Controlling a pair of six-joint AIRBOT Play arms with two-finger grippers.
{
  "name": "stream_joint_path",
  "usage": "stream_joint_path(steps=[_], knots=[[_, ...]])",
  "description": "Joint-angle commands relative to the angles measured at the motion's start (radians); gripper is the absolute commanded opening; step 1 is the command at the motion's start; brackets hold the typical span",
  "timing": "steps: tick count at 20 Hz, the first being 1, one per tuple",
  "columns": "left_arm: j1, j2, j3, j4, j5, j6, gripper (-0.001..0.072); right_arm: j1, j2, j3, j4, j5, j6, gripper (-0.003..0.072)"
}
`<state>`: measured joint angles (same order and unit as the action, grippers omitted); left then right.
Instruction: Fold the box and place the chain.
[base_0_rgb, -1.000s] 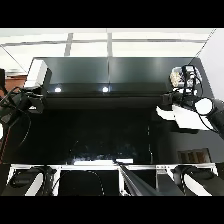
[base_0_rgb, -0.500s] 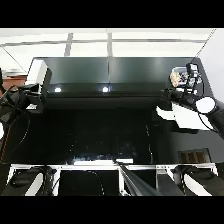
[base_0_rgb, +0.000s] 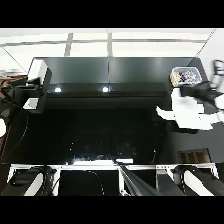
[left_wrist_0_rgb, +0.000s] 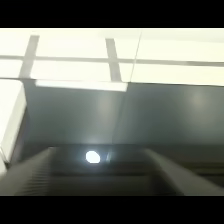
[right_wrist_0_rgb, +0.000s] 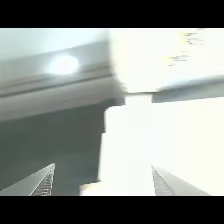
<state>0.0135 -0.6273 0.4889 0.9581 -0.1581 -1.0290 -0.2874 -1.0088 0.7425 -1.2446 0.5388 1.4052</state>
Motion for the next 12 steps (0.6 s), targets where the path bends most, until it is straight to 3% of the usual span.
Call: stream_joint_path(steps=[1, 4, 6, 9, 12], knots=[[-0.004, -0.040, 0.001, -0.063, -0.101, -0.019, 0.0697, -0.356, -0.050, 0.104, -0.095, 0.140, 0.043, 0.0720], [-0.008, -0.142, 0.029, -0.012, -0.306, -0.041, 0.0697, -0.622, -0.194, 0.254, -0.045, 0.316, -0.002, 0.0720], [-0.008, -0.248, 0.092, 0.123, -0.410, -0.250, 0.0697, -0.711, -0.314, 0.357, 0.059, 0.461, -0.110, 0.0720], [-0.008, -0.406, 0.230, 0.317, -0.595, -0.499, 0.0697, -0.729, -0.462, 0.435, 0.129, 0.666, -0.305, 0.0720], [-0.008, -0.485, 0.282, 0.305, -0.657, -0.498, 0.0697, -0.713, -0.546, 0.441, 0.135, 0.731, -0.418, 0.0720]])
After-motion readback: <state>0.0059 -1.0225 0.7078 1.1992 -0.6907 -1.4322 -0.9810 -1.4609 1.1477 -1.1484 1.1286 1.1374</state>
